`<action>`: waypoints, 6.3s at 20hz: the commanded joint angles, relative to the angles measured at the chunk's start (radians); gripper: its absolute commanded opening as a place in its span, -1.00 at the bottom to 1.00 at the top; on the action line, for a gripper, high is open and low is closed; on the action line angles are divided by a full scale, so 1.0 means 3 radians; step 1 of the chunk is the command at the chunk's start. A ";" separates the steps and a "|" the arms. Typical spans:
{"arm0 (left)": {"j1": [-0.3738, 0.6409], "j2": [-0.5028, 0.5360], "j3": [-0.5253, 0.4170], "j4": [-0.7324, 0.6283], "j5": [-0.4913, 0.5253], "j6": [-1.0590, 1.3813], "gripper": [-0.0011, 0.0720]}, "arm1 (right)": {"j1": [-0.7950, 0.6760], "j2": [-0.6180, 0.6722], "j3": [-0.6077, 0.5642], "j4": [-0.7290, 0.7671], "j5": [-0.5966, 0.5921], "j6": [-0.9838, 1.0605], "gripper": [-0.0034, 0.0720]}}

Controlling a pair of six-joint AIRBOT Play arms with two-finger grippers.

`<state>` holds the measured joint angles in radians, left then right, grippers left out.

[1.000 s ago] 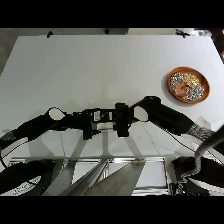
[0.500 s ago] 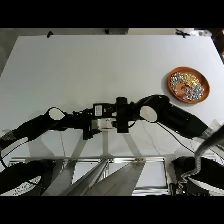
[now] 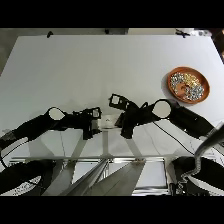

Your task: Fold the box and place the chain.

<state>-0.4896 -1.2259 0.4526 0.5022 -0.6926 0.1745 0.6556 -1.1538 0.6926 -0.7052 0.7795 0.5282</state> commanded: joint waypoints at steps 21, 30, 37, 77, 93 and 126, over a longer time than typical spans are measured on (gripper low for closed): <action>0.0000 0.0001 0.0001 0.0001 0.0000 0.0003 -0.23 | -0.0111 -0.0304 -0.0643 0.1542 -0.0367 -0.1167 -0.90; 0.0000 0.0001 0.0001 0.0001 0.0000 0.0001 -0.23 | -0.0112 -0.0328 -0.0769 0.1647 -0.0507 -0.1343 -0.90; 0.0000 0.0001 0.0001 0.0001 0.0001 0.0003 -0.23 | -0.0112 0.0165 -0.0604 0.1979 -0.0633 -0.1542 -0.89; 0.0956 0.2183 0.0001 0.1525 0.1125 -0.3073 -0.96 | -0.0111 0.1141 -0.0608 -0.2252 0.1259 0.5351 -0.89; 0.3049 0.1222 -0.0009 0.3590 -0.0158 -0.4943 -0.96 | -0.0111 0.1141 -0.0608 -0.2252 0.0741 0.5015 -0.89; 0.2199 0.2636 -0.0015 0.3030 -0.0965 -0.4398 0.92 | -0.0112 0.1142 -0.0608 -0.2249 0.0741 0.5018 -0.89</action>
<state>0.2249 -0.4324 0.4496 1.4384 -0.9535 -1.1439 0.6216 -0.8124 0.5106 -1.3811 1.0019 2.0331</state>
